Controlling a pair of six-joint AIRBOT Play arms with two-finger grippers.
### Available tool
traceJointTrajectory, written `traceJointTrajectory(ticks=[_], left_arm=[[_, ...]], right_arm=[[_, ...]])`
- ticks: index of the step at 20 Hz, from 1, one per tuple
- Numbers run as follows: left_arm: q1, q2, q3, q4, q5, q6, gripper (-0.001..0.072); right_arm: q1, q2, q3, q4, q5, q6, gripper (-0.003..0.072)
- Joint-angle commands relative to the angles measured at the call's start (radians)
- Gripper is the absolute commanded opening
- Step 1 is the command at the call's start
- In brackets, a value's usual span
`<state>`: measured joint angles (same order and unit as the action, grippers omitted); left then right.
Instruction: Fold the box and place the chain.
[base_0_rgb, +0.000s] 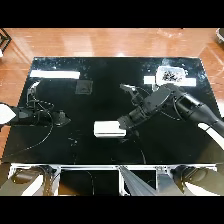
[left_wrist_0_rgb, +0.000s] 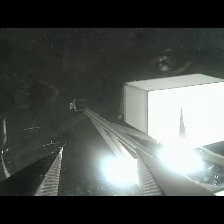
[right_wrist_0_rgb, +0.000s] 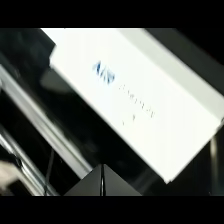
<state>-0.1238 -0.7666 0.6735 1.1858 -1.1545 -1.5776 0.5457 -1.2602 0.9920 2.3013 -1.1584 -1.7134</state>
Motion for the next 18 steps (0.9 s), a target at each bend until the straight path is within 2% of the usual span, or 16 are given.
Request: traceJointTrajectory(ticks=[1, 4, 10, 18], left_arm=[[0.001, 0.0, 0.0, 0.013, -0.007, 0.002, 0.0557], [0.001, 0.0, 0.0, 0.029, -0.027, 0.004, 0.0557], [0.001, 0.0, 0.0, 0.029, -0.02, 0.003, 0.0557], [0.001, 0.0, 0.0, 0.027, -0.015, 0.003, 0.0557]], right_arm=[[-0.004, -0.073, -0.028, 0.091, 0.138, 0.095, 0.0016], [0.034, -0.138, -0.028, 0.108, 0.11, 0.096, 0.0016], [0.04, -0.142, -0.028, 0.103, 0.098, 0.098, 0.0016], [0.056, -0.166, -0.029, 0.079, 0.148, 0.099, 0.0016]])
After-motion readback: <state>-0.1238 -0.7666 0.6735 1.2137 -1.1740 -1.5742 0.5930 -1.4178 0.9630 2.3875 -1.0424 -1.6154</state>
